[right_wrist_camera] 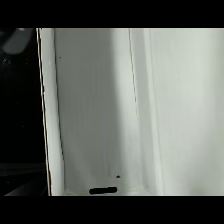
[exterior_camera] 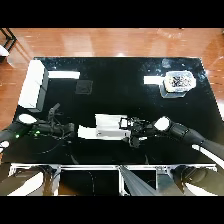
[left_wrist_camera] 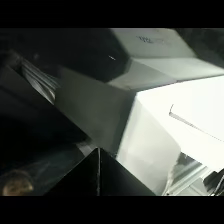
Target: Fold the box and place the chain.
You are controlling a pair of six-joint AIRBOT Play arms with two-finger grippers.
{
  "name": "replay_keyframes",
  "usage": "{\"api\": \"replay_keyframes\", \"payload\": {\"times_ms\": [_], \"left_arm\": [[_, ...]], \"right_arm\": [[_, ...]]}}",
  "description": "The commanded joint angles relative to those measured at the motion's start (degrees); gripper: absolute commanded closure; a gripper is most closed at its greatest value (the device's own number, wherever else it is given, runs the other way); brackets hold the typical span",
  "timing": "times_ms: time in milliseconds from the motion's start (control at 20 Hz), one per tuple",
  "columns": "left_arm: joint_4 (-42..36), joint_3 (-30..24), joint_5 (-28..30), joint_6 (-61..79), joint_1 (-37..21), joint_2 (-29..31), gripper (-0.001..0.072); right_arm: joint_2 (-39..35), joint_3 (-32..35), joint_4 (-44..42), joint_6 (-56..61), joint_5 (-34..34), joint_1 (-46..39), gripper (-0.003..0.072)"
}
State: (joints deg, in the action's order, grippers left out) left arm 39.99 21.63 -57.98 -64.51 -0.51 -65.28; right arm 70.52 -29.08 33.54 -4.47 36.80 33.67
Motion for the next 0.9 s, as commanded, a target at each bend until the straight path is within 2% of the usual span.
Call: {"api": "replay_keyframes", "payload": {"times_ms": [0,150,200,250,300,350,400,600,650,850], "left_arm": [[-1.9,0.0,5.0,-0.5,6.4,-1.5,0.0685],[-3.5,0.1,5.2,0.1,6.8,-1.5,0.0680],[-3.4,0.1,5.2,0.2,6.8,-1.5,0.0631],[-3.4,0.1,4.9,0.3,6.8,-1.4,0.0422],[-3.4,0.3,3.7,1.5,6.8,-1.4,0.0244],[-3.4,0.7,1.8,3.4,6.8,-1.4,0.0155],[-3.4,1.2,-0.1,3.7,6.8,-1.4,0.0129],[-3.4,4.4,-6.1,3.7,6.9,-1.4,0.0126],[-3.5,5.1,-6.7,3.7,6.9,-1.4,0.0069],[-5.6,6.9,-8.8,3.7,6.9,-1.4,0.0070]], "right_arm": [[0.0,0.0,0.0,0.0,0.0,0.0,0.0340],[0.0,0.0,0.0,0.0,0.0,0.0,0.0340],[0.0,0.0,0.0,0.0,0.0,0.0,0.0340],[0.0,0.0,0.0,0.0,0.0,0.0,0.0340],[0.0,0.0,0.0,0.0,0.0,0.0,0.0340],[0.0,0.0,0.0,0.0,0.0,0.0,0.0340],[0.0,0.0,0.0,0.0,0.0,0.0,0.0340],[0.0,0.0,0.0,0.0,0.0,0.0,0.0340],[0.0,0.0,0.0,0.0,0.0,0.0,0.0340],[0.0,0.0,0.0,0.0,0.0,0.0,0.0340]]}}
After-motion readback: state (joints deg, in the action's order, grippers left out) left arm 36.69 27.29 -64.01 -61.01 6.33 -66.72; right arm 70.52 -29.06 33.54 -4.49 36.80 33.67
